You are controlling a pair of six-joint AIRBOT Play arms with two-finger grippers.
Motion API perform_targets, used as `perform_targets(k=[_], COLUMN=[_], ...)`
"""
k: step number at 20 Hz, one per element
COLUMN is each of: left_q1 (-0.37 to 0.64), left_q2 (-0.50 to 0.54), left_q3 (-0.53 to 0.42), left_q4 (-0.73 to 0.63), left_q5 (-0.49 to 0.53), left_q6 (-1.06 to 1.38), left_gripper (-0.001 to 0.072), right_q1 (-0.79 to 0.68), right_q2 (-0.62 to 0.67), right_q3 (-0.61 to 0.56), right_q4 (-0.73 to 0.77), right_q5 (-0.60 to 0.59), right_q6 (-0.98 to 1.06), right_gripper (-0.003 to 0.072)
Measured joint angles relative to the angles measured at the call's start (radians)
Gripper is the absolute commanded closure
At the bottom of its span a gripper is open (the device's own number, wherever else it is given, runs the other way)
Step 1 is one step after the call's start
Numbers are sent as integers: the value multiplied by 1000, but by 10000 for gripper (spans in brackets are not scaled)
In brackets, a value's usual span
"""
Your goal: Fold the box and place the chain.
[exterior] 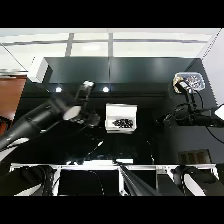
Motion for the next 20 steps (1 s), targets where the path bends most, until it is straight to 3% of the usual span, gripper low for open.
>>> perform_targets(k=[2,4,5,7,11,15,20], left_q1=[80,145,167,191,208,215,288], left_q2=[69,104,112,116,101,55,-79], left_q3=[-109,-222,-276,-354,-421,-418,-367], left_q4=[-162,-408,-528,-674,-795,-836,-921], left_q5=[87,124,126,142,236,319,365], left_q6=[173,464,631,901,1357,1793,2021], left_gripper=[156,137,7,-1,-2,-2,-2], right_q1=[0,0,0,0,0,0,0], right_q2=[0,0,0,0,0,0,0], right_q3=[0,0,0,0,0,0,0], right_q4=[0,0,0,0,0,1,3], right_q5=[5,8,11,14,16,21,32], right_q6=[15,29,40,53,79,100,113], right_gripper=[365,365,365,365,365,365,365])
